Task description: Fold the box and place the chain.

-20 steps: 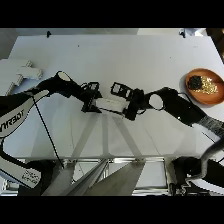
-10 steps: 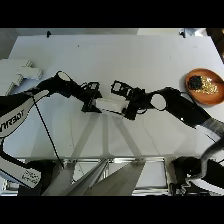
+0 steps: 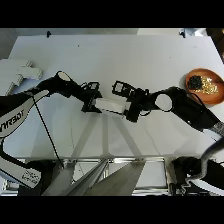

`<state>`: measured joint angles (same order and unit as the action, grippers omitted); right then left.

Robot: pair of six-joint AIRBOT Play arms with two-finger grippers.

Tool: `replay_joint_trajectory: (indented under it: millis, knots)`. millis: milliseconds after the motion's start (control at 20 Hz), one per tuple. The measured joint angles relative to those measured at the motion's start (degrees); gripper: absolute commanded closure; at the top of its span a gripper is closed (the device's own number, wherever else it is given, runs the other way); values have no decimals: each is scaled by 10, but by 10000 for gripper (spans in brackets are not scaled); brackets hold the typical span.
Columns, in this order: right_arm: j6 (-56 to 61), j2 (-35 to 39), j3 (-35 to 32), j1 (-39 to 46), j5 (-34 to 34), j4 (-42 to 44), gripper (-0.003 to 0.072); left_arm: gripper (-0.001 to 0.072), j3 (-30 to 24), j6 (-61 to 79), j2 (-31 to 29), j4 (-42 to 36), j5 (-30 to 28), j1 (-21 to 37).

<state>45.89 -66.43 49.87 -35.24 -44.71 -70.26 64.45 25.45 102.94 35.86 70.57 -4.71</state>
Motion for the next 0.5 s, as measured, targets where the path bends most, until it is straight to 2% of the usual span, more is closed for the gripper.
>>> replay_joint_trajectory:
  millis: [200,300,500]
  knots:
    - [6,1,19,0,7,12,95,315,0,0,0,0,0,0]
    - [6,0,31,0,9,15,140,315,0,0,0,0,0,0]
    - [8,-22,41,0,21,19,139,315,0,0,0,0,0,0]
